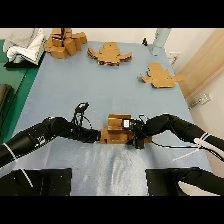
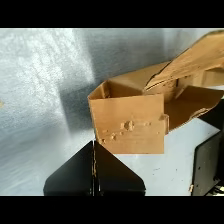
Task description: Fold the box.
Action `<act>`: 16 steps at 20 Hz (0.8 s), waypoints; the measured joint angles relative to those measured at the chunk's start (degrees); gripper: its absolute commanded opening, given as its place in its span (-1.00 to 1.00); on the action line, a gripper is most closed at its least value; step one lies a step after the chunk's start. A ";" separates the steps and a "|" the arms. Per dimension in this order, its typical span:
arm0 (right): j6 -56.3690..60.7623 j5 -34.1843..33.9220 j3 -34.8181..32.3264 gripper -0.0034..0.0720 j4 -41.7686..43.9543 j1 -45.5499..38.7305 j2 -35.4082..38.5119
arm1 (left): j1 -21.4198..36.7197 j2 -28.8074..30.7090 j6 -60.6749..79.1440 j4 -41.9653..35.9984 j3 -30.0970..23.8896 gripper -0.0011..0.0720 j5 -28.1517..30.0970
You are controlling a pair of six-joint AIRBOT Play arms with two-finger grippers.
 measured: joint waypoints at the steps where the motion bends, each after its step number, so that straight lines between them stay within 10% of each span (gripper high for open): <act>1: 0.00 -0.02 0.00 0.32 0.00 0.00 0.00 | 0.00 -0.07 0.72 -0.85 0.00 -0.94 0.42; 7: 0.00 0.00 0.00 0.32 0.00 0.00 0.00 | 0.00 -0.98 12.00 -13.60 0.00 -0.92 3.98; 9: 0.00 0.00 0.00 0.32 0.00 0.00 -0.02 | 0.00 -1.05 15.50 -16.72 0.00 0.27 4.48; 16: 0.00 0.00 0.00 0.32 0.00 0.00 -0.02 | 0.00 -1.86 20.20 -20.70 0.00 0.26 6.12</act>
